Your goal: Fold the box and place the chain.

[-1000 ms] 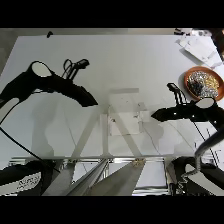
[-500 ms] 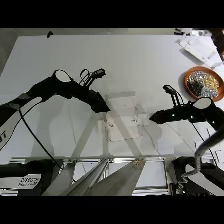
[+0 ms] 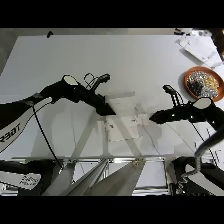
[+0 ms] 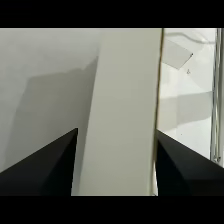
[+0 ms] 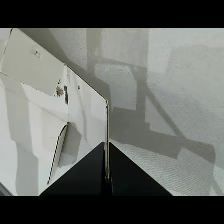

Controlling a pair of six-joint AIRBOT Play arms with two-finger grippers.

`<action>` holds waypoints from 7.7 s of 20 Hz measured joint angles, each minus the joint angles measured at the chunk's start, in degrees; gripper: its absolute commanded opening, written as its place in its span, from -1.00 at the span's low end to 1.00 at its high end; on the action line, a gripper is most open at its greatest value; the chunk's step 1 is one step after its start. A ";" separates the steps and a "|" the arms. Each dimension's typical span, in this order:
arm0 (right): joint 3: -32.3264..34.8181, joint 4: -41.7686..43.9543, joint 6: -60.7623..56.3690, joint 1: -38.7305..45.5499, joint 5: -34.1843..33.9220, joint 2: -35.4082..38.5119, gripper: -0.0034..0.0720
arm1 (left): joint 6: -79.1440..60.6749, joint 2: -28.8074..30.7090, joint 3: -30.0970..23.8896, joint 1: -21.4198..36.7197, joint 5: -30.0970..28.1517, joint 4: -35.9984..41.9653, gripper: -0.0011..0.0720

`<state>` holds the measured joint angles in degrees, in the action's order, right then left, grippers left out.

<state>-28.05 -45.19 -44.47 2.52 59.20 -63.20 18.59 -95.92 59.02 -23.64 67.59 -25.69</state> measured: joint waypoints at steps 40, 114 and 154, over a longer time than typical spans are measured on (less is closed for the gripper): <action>-20.44 -24.44 -14.03 -0.02 19.06 16.48 -0.16 | -23.37 6.19 -6.01 -12.44 -21.29 -0.39 -0.97; 15.78 -20.20 25.05 -30.49 -30.12 26.77 0.89 | -23.47 4.66 -6.27 -12.48 -21.77 -0.59 -0.94; 8.66 15.76 81.42 -9.31 -16.09 0.61 0.83 | -23.52 4.66 -6.27 -12.48 -21.53 -0.61 -0.94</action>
<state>-19.40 -29.43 36.95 -6.79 43.11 -62.59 -4.93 -91.26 52.75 -36.12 46.06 -26.30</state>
